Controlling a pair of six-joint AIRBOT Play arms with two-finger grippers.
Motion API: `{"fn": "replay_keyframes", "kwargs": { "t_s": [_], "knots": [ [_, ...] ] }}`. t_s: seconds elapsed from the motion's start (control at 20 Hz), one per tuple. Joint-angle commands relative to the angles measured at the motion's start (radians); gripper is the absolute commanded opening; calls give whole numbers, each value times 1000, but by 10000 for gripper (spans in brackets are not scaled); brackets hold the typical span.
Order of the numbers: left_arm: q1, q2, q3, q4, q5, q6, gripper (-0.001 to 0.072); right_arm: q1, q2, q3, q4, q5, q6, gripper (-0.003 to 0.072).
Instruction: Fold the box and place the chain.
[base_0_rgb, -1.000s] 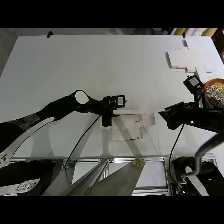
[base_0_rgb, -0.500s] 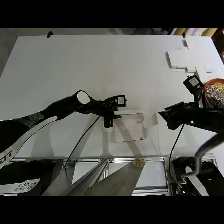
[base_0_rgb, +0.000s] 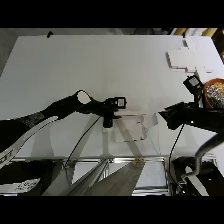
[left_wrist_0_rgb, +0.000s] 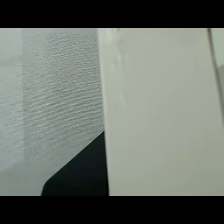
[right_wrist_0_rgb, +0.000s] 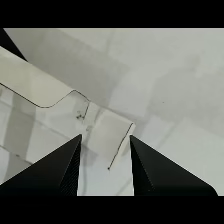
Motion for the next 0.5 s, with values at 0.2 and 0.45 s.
{"fn": "replay_keyframes", "kwargs": {
  "t_s": [0.2,0.45],
  "knots": [
    [3,0,1,10,-16,33,4,1,1,1,0,0,1,352],
    [3,1,38,143,-80,-84,3,1,1,1,0,1,1,352]
  ]
}}
